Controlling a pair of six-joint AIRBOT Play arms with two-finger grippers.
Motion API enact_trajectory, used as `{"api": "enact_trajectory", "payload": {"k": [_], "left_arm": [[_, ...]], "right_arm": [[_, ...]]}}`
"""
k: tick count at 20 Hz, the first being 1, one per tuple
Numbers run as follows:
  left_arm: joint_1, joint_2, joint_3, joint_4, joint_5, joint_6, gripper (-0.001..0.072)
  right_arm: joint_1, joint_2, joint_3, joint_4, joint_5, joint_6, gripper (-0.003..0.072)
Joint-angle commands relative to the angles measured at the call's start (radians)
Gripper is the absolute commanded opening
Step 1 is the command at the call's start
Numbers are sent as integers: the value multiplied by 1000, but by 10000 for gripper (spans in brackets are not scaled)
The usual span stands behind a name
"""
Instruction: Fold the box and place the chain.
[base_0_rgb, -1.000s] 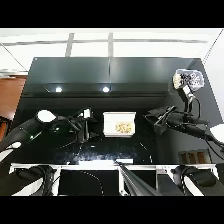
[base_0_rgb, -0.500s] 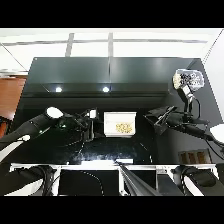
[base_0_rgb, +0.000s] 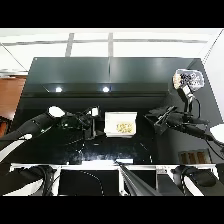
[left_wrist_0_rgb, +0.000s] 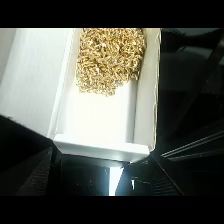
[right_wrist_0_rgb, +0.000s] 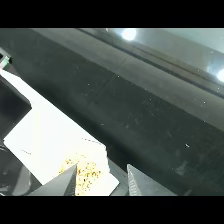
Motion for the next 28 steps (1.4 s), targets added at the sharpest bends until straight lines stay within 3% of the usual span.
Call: {"api": "enact_trajectory", "payload": {"k": [1,5,9,16,17,18,19,21,26,28], "left_arm": [[-3,-12,29,3,7,-3,708],[-10,-73,68,21,-56,-8,707],[-36,-75,71,112,-56,-29,707],[-75,-75,71,142,48,-113,680],[-76,-75,71,142,50,-115,624],[-76,-75,71,142,50,-115,521],[-76,-75,71,142,50,-115,484],[-76,-75,71,142,50,-115,482],[-76,-75,71,142,49,-115,483],[-75,-75,71,142,49,-115,483]], "right_arm": [[0,0,0,0,-1,0,366],[0,0,0,0,-3,0,365],[0,0,0,-1,-9,0,365],[0,-1,0,0,-18,0,371],[0,-1,0,4,-21,4,495],[3,-2,1,12,-50,36,712],[16,-3,4,25,-89,60,710],[45,-26,46,28,-158,77,710],[43,-335,303,-55,-156,157,709],[44,-487,403,-67,-78,102,702]]}}
